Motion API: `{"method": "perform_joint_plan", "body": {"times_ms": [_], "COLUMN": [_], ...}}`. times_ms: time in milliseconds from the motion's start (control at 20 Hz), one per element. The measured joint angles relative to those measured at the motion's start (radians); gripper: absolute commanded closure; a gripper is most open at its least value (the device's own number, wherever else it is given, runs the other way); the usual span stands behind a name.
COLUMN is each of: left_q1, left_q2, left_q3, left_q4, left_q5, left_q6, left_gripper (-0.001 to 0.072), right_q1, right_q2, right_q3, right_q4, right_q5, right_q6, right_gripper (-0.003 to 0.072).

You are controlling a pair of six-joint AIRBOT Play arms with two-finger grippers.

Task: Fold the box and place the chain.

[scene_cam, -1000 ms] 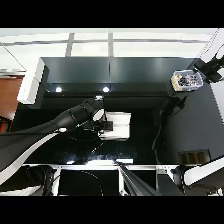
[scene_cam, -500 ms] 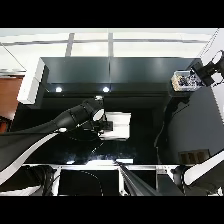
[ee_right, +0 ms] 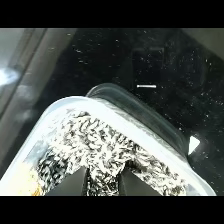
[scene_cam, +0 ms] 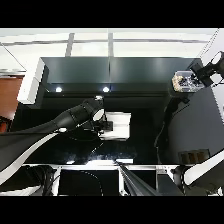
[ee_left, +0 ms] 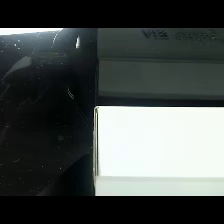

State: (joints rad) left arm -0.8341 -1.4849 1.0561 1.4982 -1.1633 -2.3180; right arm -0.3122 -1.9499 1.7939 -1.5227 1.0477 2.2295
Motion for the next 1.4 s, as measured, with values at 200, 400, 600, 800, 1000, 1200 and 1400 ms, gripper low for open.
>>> {"method": "perform_joint_plan", "body": {"times_ms": [200, 400, 600, 800, 1000, 1200, 1400], "left_q1": [0.000, 0.000, 0.002, 0.002, 0.002, 0.002, 0.002], "left_q2": [0.000, 0.000, 0.000, 0.000, 0.000, 0.000, 0.000], "left_q3": [0.000, 0.000, 0.000, 0.000, 0.000, 0.000, 0.000], "left_q4": [0.000, 0.000, 0.000, 0.000, 0.000, 0.000, 0.000], "left_q5": [0.000, -0.001, 0.000, 0.000, 0.000, -0.001, -0.001], "left_q6": [0.000, 0.000, 0.000, 0.000, 0.000, 0.000, 0.000], "left_gripper": [0.0682, 0.0682, 0.0682, 0.0682, 0.0682, 0.0682, 0.0682], "right_q1": [0.000, 0.002, 0.011, 0.014, 0.030, 0.127, 0.252], "right_q2": [0.071, 0.222, 0.425, 0.630, 0.834, 0.980, 1.061], "right_q3": [0.000, 0.000, 0.000, -0.024, -0.108, -0.160, -0.175], "right_q4": [-0.002, 0.001, 0.031, 0.131, 0.316, 0.428, 0.443], "right_q5": [0.040, 0.101, 0.137, 0.187, 0.205, 0.227, 0.259], "right_q6": [-0.126, -0.322, -0.472, -0.591, -0.698, -0.753, -0.781], "right_gripper": [0.0679, 0.0681, 0.0681, 0.0681, 0.0681, 0.0683, 0.0683]}}
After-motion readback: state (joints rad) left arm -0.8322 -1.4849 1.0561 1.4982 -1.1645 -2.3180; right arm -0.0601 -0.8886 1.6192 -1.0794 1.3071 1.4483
